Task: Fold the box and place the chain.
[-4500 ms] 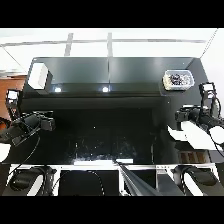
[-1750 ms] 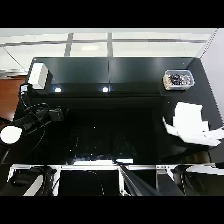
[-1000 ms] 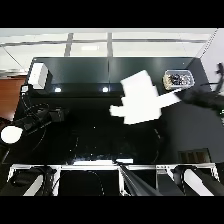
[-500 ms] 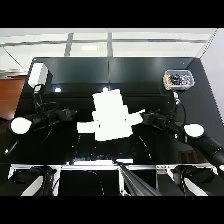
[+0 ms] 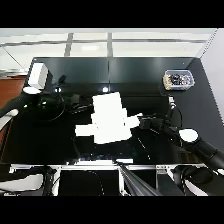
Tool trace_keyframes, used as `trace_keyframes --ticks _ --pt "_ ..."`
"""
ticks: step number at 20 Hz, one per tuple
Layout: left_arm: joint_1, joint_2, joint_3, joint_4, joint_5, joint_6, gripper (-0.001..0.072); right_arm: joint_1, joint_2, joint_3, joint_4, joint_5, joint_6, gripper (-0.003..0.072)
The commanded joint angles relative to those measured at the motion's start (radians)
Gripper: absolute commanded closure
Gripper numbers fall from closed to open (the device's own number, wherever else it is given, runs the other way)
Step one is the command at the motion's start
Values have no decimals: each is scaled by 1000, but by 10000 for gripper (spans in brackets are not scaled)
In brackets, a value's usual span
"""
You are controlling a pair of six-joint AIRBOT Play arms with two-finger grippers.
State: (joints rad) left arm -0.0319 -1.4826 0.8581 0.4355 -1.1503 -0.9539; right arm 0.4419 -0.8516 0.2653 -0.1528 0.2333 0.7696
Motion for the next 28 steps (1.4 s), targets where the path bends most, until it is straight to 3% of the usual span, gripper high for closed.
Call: trace_keyframes --ticks 1,4,7,9,15,18,19,20,21,22,23,25,28 --pt "-85 -158 136 11 -92 12 10 4 1 -1 -1 10 0 672" --pt "-155 -237 244 165 -162 -44 12 4 1 -1 -1 10 0 672" --pt "-166 -291 307 182 -315 -7 22 4 1 -1 -2 10 0 672" --pt "-169 -304 330 182 -390 78 148 4 1 -1 -2 10 0 672" --pt "-244 -374 428 229 -472 147 181 4 1 -1 -6 12 0 672" --pt "-267 -390 444 262 -490 161 386 4 1 -1 -10 13 0 672" --pt "-266 -390 444 264 -490 168 576 4 1 -1 -18 13 0 672" --pt "-264 -390 447 264 -491 184 635 4 1 -1 -34 13 0 671" --pt "-260 -390 451 264 -490 193 681 4 1 -1 -54 13 0 606" --pt "-257 -390 459 264 -489 194 681 2 1 1 -69 13 0 261" --pt "-254 -386 468 264 -489 193 682 -3 2 10 -76 21 0 1" --pt "-251 -355 478 269 -475 193 683 -35 14 71 -232 121 0 -15" --pt "-277 -233 451 339 -417 217 685 -95 38 213 -642 340 0 -15"
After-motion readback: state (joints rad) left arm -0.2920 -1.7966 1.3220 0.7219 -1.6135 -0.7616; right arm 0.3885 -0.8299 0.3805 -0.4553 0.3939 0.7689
